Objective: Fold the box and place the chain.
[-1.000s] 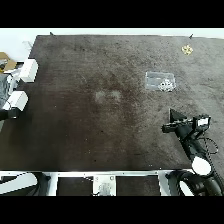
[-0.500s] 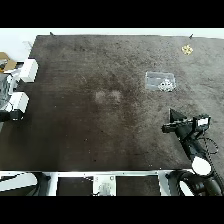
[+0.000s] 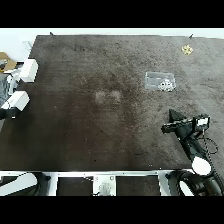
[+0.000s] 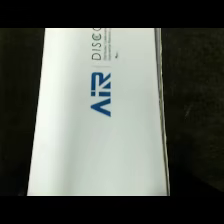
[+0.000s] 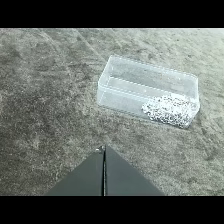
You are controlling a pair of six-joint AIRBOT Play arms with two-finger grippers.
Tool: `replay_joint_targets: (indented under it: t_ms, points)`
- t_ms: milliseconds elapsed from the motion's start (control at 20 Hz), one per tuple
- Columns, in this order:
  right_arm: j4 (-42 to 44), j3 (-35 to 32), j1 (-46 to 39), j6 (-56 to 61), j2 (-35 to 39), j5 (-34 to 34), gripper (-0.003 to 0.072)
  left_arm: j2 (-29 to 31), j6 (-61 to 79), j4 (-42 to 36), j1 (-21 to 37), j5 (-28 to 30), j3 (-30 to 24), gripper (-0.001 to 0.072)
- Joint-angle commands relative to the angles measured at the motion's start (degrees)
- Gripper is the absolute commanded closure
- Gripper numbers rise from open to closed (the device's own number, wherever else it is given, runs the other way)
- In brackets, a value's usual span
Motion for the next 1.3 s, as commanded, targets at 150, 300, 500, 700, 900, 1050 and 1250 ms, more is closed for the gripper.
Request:
replay_joint_targets:
  t_ms: [150, 300, 500, 700, 900, 1050, 1250]
  points:
    - [0.04, -0.04, 0.04, 0.02, -0.02, 0.07, 0.0687, 4.11, -1.79, -0.20, 0.04, -2.47, 0.00, 0.0101]
    - [0.04, -0.04, 0.04, 0.02, -0.02, 0.04, 0.0686, 4.13, -1.75, -0.04, 0.04, -2.03, 0.02, 0.0101]
    - [0.02, -0.04, 0.04, 0.02, -0.02, 0.02, 0.0687, 4.42, -1.73, -0.07, 0.04, -3.21, 0.37, 0.0006]
    - [0.00, -0.04, 0.04, 0.00, -0.02, 0.00, 0.0686, 4.42, -1.84, -0.20, 0.04, -8.48, 5.31, 0.0009]
    - [0.02, -0.04, 0.04, 0.00, -0.02, -0.02, 0.0686, 4.42, -1.77, -7.82, 0.04, -19.26, 14.10, 0.0155]
    - [0.02, -0.04, 0.04, 0.00, -0.02, -0.04, 0.0686, 4.42, 0.79, -23.04, 0.04, -27.36, 19.65, 0.0706]
    - [0.02, -0.04, 0.04, 0.00, -0.02, -2.62, 0.0686, 9.97, 7.15, -41.31, -1.64, -25.18, 19.30, 0.0707]
